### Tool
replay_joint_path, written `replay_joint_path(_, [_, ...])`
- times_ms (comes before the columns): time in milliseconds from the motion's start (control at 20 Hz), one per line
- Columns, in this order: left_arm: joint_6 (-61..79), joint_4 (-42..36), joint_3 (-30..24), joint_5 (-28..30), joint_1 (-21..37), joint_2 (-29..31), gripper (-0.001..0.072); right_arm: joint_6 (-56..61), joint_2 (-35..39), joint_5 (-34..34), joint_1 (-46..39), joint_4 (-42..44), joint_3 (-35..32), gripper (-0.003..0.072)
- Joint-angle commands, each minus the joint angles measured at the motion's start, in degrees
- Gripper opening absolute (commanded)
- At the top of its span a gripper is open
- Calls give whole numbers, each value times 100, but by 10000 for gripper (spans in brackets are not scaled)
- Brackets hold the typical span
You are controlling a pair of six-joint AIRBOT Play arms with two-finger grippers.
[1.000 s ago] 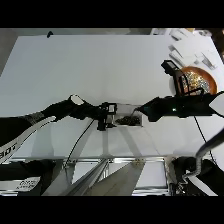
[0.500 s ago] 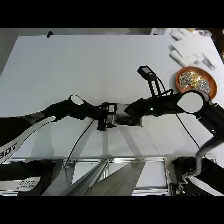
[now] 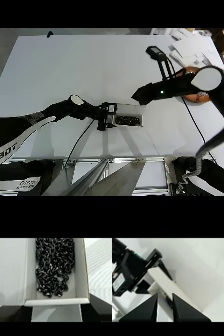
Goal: Fold the box and place the chain.
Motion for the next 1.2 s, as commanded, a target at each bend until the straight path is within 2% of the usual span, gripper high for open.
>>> replay_joint_path(0, [2, 0, 0, 2, 4, 4, 311, -415, -463, -87, -313, -323, 295, 198])
replay_joint_path(50, [2, 2, 0, 2, 4, 4, 311, -415, -656, -101, -310, -496, 295, 194])
replay_joint_path(200, [2, 2, 0, 0, 4, 4, 311, -417, -1257, 22, -280, -780, 295, 80])
replay_joint_path(350, [2, 0, 0, 0, 4, 4, 311, -426, -1521, 55, -7, -1001, 254, 76])
replay_joint_path(550, [2, 2, 0, 0, 4, 4, 311, -682, -1532, -46, 245, -1032, 254, 75])
replay_joint_path(700, [2, 2, 0, 0, 4, 4, 311, -918, -1523, 155, 365, -1005, 251, 74])
replay_joint_path(800, [2, 2, 0, 0, 4, 4, 311, -1390, -1425, 337, 479, -870, 160, 16])
replay_joint_path(1150, [0, 0, 0, 0, 4, 4, 311, -2507, -278, -140, 844, -557, -1156, 19])
